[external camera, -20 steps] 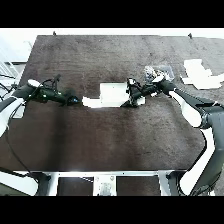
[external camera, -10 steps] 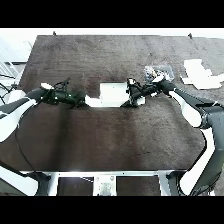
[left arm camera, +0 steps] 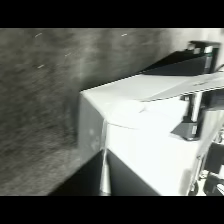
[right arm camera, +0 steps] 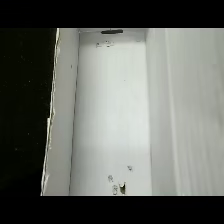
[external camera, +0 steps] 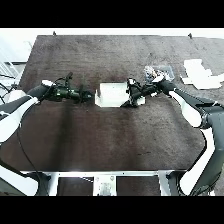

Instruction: Fold the box and place the chain.

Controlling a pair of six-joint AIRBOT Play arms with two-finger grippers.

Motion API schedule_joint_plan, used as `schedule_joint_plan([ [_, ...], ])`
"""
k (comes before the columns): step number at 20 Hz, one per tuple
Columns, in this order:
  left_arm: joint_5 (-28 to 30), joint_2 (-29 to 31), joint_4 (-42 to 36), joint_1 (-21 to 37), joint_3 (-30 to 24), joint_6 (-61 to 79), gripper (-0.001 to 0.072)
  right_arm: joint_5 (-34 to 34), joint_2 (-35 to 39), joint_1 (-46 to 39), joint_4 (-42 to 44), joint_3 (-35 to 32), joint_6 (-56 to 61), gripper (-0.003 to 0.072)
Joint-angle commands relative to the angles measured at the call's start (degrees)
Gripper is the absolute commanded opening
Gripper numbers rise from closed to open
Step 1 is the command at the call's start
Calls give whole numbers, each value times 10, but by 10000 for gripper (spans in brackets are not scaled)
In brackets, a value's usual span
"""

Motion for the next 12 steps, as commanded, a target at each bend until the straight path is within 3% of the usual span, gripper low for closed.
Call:
schedule_joint_plan([
  [1, -16, 0, -4, -5, 10, 3, 307, 0, 0, 0, 0, 0, 0, 587],
  [12, 2, 0, 18, -30, 10, 2, 308, 0, 0, 0, 0, 0, 0, 587],
])
